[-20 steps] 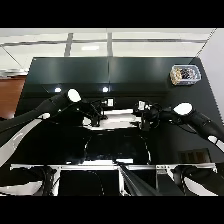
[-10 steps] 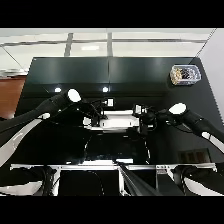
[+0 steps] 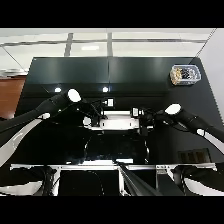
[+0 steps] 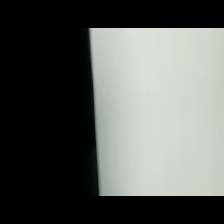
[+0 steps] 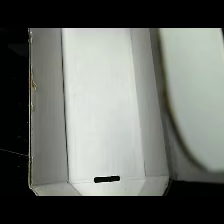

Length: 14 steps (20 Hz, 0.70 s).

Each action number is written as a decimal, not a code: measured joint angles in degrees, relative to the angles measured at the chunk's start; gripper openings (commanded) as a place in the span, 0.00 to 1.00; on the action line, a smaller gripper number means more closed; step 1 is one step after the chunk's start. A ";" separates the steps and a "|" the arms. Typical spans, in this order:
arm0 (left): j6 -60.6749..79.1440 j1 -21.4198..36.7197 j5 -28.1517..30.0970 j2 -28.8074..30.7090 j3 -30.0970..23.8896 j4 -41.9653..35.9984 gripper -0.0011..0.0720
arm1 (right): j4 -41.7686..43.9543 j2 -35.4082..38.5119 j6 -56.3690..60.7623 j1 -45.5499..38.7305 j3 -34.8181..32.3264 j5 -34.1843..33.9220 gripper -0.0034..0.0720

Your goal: Fold the box and place the chain.

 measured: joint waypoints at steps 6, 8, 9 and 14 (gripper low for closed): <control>-0.02 0.00 0.02 0.00 0.00 0.00 0.05 | -2.19 -0.92 3.19 0.87 0.87 -1.07 0.96; -0.02 0.00 0.04 0.00 0.00 0.00 0.06 | -2.75 -1.09 3.80 1.16 1.07 -1.29 0.96; -0.02 0.00 0.04 0.00 0.00 0.00 0.06 | -3.21 -1.14 4.09 1.40 1.07 -1.38 0.96; 0.00 0.00 0.04 0.00 0.00 0.00 0.05 | -4.57 -1.27 5.18 2.10 1.18 -1.68 0.78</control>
